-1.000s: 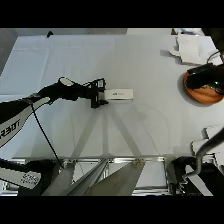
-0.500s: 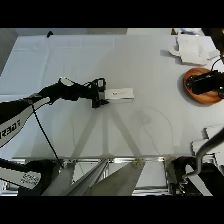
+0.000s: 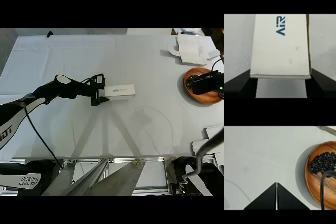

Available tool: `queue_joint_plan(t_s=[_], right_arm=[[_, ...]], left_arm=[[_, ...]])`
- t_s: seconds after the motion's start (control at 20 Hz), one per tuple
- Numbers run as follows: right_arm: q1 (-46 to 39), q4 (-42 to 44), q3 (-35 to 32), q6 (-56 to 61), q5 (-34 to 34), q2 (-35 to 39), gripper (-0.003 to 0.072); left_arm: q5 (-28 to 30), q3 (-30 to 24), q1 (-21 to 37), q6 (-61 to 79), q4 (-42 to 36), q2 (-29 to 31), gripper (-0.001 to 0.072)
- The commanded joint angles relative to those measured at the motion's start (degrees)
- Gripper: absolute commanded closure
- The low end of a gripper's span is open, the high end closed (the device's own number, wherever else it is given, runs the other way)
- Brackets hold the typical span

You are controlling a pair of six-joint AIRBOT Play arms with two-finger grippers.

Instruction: Fold the box and place the chain.

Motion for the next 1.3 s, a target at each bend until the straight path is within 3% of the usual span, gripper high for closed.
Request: queue_joint_plan(t_s=[0.0,0.1,0.3,0.6,0.75,0.95,1.25], right_arm=[[0.0,0.0,0.1,0.0,0.0,0.0,0.0673],[0.0,0.0,0.1,0.0,0.0,0.0,0.0673],[0.0,0.0,0.1,0.0,0.0,0.0,0.0673],[0.0,0.0,0.1,0.0,0.0,0.0,0.0673],[0.0,0.0,0.1,0.0,0.0,0.0,0.0673],[0.0,0.0,0.1,0.0,0.0,0.0,0.0673],[0.0,0.0,0.1,0.0,0.0,0.0,0.0673]], left_arm=[[3.1,0.0,0.2,-9.5,-0.3,7.3,0.0696],[6.6,0.0,0.2,-16.3,1.7,12.5,0.0696],[16.8,0.0,1.9,-36.9,15.8,23.1,0.0696],[17.4,0.0,14.4,-68.3,34.3,32.2,0.0696],[14.7,0.0,21.2,-83.5,47.1,32.3,0.0698],[8.4,0.0,24.8,-102.2,65.4,29.3,0.0698],[8.3,0.0,24.7,-105.3,65.2,17.4,0.0697]])
